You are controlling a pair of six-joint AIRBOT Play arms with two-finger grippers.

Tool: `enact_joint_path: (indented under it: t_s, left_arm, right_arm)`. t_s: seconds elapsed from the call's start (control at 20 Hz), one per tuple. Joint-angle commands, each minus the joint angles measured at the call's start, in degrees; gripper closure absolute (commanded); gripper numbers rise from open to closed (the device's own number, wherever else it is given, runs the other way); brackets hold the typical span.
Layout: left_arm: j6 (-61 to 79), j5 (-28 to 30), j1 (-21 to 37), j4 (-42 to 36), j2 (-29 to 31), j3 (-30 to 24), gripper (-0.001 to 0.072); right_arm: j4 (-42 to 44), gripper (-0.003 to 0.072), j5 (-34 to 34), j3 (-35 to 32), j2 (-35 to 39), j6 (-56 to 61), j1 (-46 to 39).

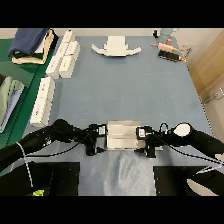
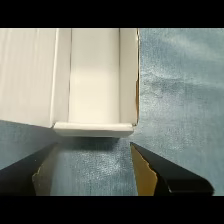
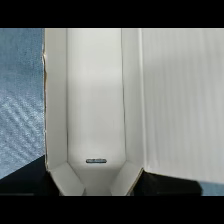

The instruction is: Fold the box.

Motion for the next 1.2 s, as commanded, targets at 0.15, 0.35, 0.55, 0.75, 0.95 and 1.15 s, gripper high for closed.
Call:
enact_joint_path:
  t_s: [0.15, 0.35, 0.55, 0.75, 0.95, 1.15]
  left_arm:
    - [2.97, 3.39, -4.02, -4.76, -4.33, 1.03, 0.0018]
    - [2.97, 3.69, -5.90, -5.57, -5.33, 1.86, 0.0018]
    - [2.73, 3.91, -5.90, -5.60, -5.33, 1.86, 0.0018]
    - [1.92, 4.76, -5.90, -5.64, -5.40, 1.92, 0.0192]
    - [0.55, 4.96, -5.90, -5.14, -5.99, 2.45, 0.0300]
    - [0.55, 4.92, -5.90, -5.18, -5.99, 2.43, 0.0300]
  right_arm:
    - [0.02, 0.0182, 0.00, -0.02, 0.02, 0.00, 0.02]
    - [0.02, 0.0181, 0.00, -0.02, 0.02, 0.00, 0.02]
    - [0.02, 0.0182, 0.00, -0.02, 0.02, -0.02, 0.02]
    - [0.02, 0.0182, 0.00, -0.02, 0.02, 0.00, 0.02]
    - [0.02, 0.0182, 0.00, -0.02, 0.02, 0.00, 0.02]
    - [0.02, 0.0182, 0.00, -0.02, 0.02, 0.00, 0.02]
